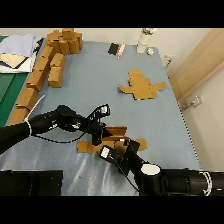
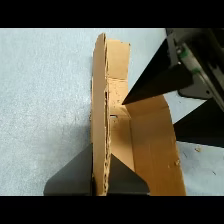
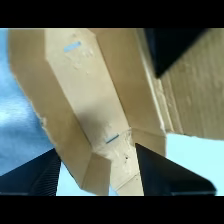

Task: Fold the box.

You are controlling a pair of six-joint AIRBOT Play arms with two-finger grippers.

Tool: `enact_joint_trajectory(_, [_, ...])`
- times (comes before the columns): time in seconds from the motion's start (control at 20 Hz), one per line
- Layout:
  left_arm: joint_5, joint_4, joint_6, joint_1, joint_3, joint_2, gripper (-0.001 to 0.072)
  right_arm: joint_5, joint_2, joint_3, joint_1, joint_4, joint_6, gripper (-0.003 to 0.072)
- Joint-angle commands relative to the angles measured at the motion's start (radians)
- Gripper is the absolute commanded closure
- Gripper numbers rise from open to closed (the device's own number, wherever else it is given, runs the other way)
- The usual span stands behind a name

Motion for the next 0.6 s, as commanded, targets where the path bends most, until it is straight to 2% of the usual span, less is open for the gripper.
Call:
enact_joint_trajectory(0.0, [0.001, 0.0, 0.0, 0.0, 0.0, 0.0, 0.0699, 0.021, 0.073, -0.044, -0.025, -0.026, 0.045, -0.0027])
enact_joint_trajectory(0.3, [0.0, 0.0, 0.0, 0.0, 0.0, 0.0, 0.0699, 0.087, 0.369, -0.186, -0.031, -0.069, 0.016, -0.0027])
enact_joint_trajectory(0.45, [0.0, 0.0, 0.0, 0.0, 0.0, 0.0, 0.0698, 0.094, 0.391, -0.21, -0.06, -0.072, -0.021, -0.0027])
enact_joint_trajectory(0.55, [0.0, 0.0, 0.0, 0.0, 0.0, 0.0, 0.0699, 0.144, 0.391, -0.221, -0.1, -0.075, -0.066, -0.0026])
